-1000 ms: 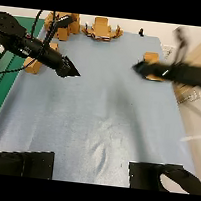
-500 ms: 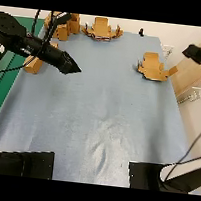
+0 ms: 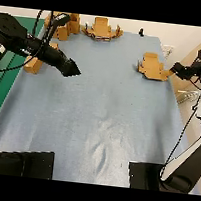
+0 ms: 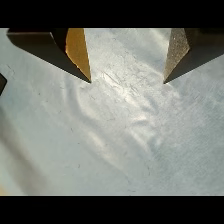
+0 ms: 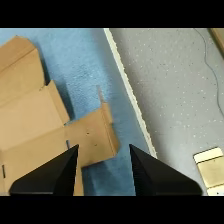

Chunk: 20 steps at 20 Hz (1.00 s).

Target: Fold the box.

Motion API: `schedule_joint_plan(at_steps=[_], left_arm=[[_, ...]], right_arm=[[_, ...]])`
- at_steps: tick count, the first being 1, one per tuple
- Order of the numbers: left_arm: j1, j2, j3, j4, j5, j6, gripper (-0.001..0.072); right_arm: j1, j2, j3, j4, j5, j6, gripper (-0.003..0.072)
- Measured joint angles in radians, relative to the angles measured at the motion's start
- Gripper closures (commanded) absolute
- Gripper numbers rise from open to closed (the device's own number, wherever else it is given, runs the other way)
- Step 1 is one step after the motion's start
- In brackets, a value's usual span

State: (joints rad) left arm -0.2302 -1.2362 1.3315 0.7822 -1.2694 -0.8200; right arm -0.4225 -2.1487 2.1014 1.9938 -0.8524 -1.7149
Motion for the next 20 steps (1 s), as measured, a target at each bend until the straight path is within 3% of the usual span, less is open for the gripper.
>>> schedule_joint_plan(at_steps=[3,5,10,13,15,18,20], left_arm=[[0.0,0.0,0.0,0.006,0.002,-0.011,0.0032],[0.0,0.0,0.0,0.008,0.003,-0.019,0.0032],[0.0,0.0,0.0,0.011,0.021,-0.03,0.0033],[0.0,0.0,0.0,0.011,0.057,-0.033,0.0059],[0.004,0.0,0.002,0.01,0.095,-0.034,0.0466],[0.03,0.002,0.006,0.009,0.166,-0.02,0.0464],[0.059,0.002,0.006,0.006,0.197,-0.014,0.0464]], right_arm=[[-0.002,-0.018,0.004,-0.005,0.064,-0.014,0.0276],[-0.002,-0.025,0.005,-0.011,0.103,-0.022,0.0679],[0.003,-0.014,0.005,0.044,0.141,-0.031,0.0683],[0.028,0.067,-0.003,0.075,0.054,-0.09,0.0684],[0.057,0.168,-0.041,0.127,-0.029,-0.162,0.0684],[0.129,0.37,-0.173,0.278,-0.098,-0.248,0.0684],[0.212,0.536,-0.343,0.353,-0.077,-0.28,0.0684]])
